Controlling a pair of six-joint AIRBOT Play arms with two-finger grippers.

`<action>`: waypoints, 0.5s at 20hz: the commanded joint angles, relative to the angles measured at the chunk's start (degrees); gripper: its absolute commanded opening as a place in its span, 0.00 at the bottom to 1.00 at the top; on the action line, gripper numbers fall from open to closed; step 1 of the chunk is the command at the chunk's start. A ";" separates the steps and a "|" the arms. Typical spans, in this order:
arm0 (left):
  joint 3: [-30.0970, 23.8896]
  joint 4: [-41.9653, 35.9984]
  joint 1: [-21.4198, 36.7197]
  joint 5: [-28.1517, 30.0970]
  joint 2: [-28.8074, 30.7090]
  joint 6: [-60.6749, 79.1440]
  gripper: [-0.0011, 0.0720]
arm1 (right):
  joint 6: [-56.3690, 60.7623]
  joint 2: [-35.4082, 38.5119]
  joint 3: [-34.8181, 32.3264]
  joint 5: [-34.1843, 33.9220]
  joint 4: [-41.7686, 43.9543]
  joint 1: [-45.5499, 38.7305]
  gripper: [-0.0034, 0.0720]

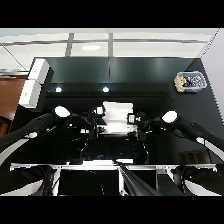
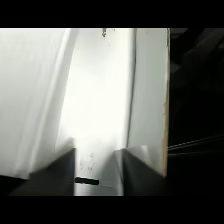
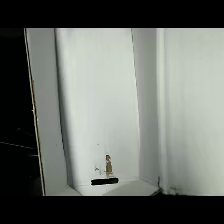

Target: Fold the box and place the chain.

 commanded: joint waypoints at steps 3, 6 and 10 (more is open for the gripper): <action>0.04 -0.07 0.02 -2.75 0.04 0.11 0.23 | 0.00 -0.04 0.00 0.02 0.00 0.02 0.21; 0.04 3.41 0.02 -2.73 1.09 0.02 0.26 | 0.00 -0.04 0.00 0.02 0.02 0.02 0.21; 0.44 17.25 1.40 -1.88 7.96 -14.23 0.05 | 0.00 -0.04 0.00 0.02 0.02 0.02 0.21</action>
